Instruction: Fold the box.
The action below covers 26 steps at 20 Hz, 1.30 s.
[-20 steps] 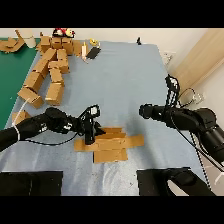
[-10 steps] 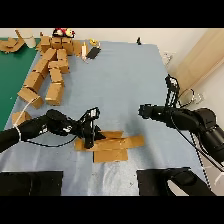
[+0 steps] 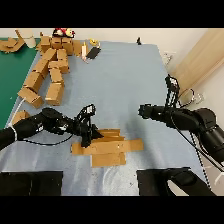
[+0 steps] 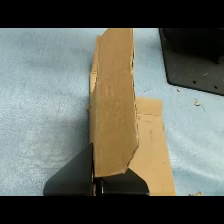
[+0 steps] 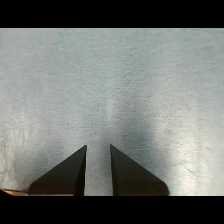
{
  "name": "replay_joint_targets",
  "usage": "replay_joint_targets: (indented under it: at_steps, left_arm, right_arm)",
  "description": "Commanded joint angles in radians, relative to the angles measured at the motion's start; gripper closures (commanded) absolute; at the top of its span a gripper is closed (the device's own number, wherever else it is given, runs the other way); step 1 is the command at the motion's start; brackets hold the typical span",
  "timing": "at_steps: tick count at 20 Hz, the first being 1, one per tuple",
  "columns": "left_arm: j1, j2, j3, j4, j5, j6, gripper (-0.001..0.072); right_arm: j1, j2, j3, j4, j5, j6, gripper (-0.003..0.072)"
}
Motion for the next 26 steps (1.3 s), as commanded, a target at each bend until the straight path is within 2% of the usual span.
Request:
replay_joint_targets:
  at_steps: [1,2,3,7,12,16,26]
  left_arm:
    - [0.003,0.002,0.0,-0.004,-0.009,-0.002,0.0698]
    - [0.003,0.002,0.0,-0.004,-0.009,-0.002,0.0698]
    - [0.003,0.002,0.0,-0.004,-0.008,-0.002,0.0699]
    - [0.002,0.002,0.0,-0.004,0.004,-0.001,0.0698]
    - [-0.052,0.002,-0.001,0.001,0.051,-0.001,0.0698]
    - [-0.062,0.001,-0.002,0.05,0.053,-0.036,0.0698]
    - [-0.061,0.0,-0.001,0.064,0.056,-0.06,0.0698]
  right_arm:
    - [0.0,-0.005,0.0,0.004,-0.001,-0.001,0.0513]
    - [0.001,-0.013,0.0,0.01,-0.001,-0.002,0.0651]
    - [0.003,-0.021,0.0,0.012,-0.002,-0.002,0.0681]
    - [0.006,-0.066,0.0,0.011,-0.018,-0.03,0.0681]
    - [0.006,-0.076,0.0,0.019,-0.014,-0.061,0.0681]
    - [0.006,-0.076,0.0,0.019,-0.015,-0.061,0.0681]
    - [0.006,-0.076,0.0,0.031,-0.023,-0.062,0.0681]
